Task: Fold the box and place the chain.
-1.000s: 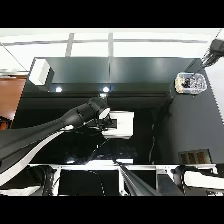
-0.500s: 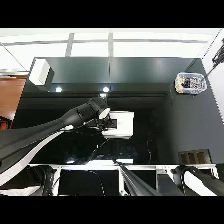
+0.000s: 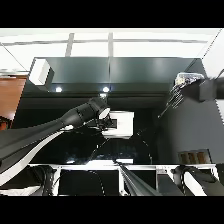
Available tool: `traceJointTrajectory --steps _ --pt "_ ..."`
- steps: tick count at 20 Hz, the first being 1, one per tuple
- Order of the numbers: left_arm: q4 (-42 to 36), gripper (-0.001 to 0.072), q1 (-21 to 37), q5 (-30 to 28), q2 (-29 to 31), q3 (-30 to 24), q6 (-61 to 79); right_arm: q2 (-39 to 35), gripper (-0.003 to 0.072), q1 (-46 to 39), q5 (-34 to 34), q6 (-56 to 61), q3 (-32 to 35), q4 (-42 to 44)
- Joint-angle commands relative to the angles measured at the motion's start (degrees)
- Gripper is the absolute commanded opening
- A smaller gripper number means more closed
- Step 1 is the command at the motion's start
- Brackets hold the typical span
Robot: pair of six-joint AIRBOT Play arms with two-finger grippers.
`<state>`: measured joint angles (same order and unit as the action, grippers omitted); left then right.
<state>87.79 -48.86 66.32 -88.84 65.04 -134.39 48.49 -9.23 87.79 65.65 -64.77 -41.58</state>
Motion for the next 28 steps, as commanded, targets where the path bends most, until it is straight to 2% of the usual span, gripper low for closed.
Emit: traceJointTrajectory --steps 1,6,11,17,24,28 --pt "0.0 0.0030 0.0 -0.1 0.0 0.0 0.0 -0.7 0.0006 3.5 0.9 -2.4 8.8 8.2" --pt "0.0 0.0030 0.0 -0.1 0.0 0.0 0.0 -0.7 0.0006 13.8 -9.8 -2.3 15.5 13.7" --pt "0.0 0.0030 0.0 -0.1 0.0 0.0 0.0 0.2 0.0005 21.4 -20.2 -2.3 15.9 17.8" --pt "0.0 0.0030 0.0 0.0 0.0 0.0 0.0 3.3 0.0007 22.6 -21.8 -1.6 16.8 14.2" --pt "0.0 0.0030 0.0 0.0 0.0 0.0 0.0 6.7 0.0008 22.8 -23.0 -1.6 23.9 13.5" --pt "0.0 0.0030 0.0 0.0 0.0 0.0 0.0 9.8 0.0012 27.1 -29.4 -1.6 24.6 13.9"
